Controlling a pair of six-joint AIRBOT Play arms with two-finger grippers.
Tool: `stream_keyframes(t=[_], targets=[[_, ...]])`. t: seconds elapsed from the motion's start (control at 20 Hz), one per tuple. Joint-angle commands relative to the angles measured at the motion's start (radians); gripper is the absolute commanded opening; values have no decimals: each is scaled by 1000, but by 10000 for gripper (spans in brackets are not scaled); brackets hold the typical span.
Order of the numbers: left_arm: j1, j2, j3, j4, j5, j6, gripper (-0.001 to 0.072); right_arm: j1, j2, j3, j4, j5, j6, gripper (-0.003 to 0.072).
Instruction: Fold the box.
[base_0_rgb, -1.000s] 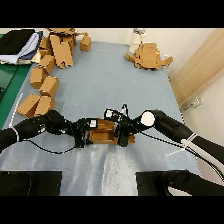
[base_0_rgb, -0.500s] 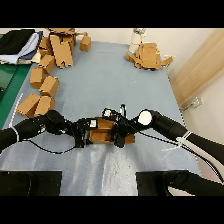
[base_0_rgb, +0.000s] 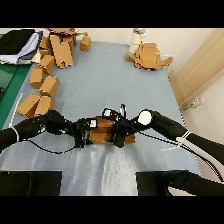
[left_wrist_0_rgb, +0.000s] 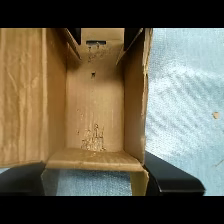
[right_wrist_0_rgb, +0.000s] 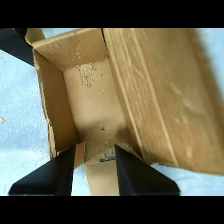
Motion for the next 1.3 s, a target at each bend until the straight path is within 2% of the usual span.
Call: stream_keyframes(t=[0.0,0.05,0.1,0.15,0.2,0.25,0.45,0.5,0.65,0.75,0.8,0.9,0.95,1.1,1.25], targets=[[0,-1,0,0,0,0,532,1,-11,-15,0,3,0,411],[0,-1,0,0,0,0,532,1,-13,-16,0,8,7,385],[0,-1,0,0,0,0,532,1,-13,-15,0,14,16,257],[0,-1,0,0,0,0,532,-2,-11,-15,-7,17,28,160],[0,-1,0,0,0,0,532,-7,-8,-15,-30,17,66,149],[0,-1,0,0,0,0,532,-16,3,-14,-73,18,138,72],[0,-1,0,0,0,0,532,-94,125,-14,-246,132,302,68],[0,-1,0,0,1,0,532,-121,160,-16,-288,164,351,12],[0,-1,0,0,0,0,531,-224,259,-45,-437,121,565,6],[0,-1,0,0,1,0,532,-332,296,-76,-524,46,811,6],[0,-1,0,0,0,0,532,-388,298,-95,-512,32,880,6],[0,-1,0,0,0,0,532,-428,293,-125,-435,27,887,6],[0,-1,0,0,0,0,532,-434,275,-171,-326,24,883,6],[0,-1,0,0,0,0,532,-377,232,-233,-138,-13,824,6],[0,-1,0,0,0,0,532,-286,196,-250,-42,-109,807,6]])
